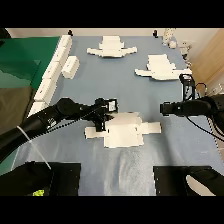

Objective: Fold the box.

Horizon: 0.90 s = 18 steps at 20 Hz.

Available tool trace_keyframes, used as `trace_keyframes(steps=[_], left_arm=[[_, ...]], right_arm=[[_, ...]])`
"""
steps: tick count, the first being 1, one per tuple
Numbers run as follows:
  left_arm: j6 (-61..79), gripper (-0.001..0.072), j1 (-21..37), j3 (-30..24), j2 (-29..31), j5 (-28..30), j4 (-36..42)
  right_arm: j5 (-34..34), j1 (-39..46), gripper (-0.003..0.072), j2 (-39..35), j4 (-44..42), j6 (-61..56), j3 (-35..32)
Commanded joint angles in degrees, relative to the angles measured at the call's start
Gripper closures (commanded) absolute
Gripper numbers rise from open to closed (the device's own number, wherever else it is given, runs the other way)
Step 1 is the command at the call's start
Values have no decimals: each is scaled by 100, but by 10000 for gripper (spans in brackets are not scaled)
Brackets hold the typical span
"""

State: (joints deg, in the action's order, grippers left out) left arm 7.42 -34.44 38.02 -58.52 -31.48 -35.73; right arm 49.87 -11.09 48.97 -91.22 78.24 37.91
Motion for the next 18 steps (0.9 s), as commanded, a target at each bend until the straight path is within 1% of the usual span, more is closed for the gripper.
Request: trace_keyframes(steps=[1,3,8,11,16,17,18], left_arm=[[179,694,-118,-203,350,391,15],[179,695,-317,-444,442,719,17],[177,693,-922,-942,435,1698,17],[162,692,-946,-1099,356,1698,17],[175,692,-940,-1064,409,1738,13],[173,692,-940,-1019,455,1628,13],[173,692,-933,-942,492,1384,11]], right_arm=[[-17,-2,225,0,-15,-28,2],[-48,-2,225,0,-17,-42,4],[-50,-2,225,0,-33,-44,2],[-50,-2,225,0,-35,-44,2],[-50,-2,225,0,-94,-42,2],[-48,-2,225,0,-105,-42,2],[-48,-2,226,0,-118,-42,2]])
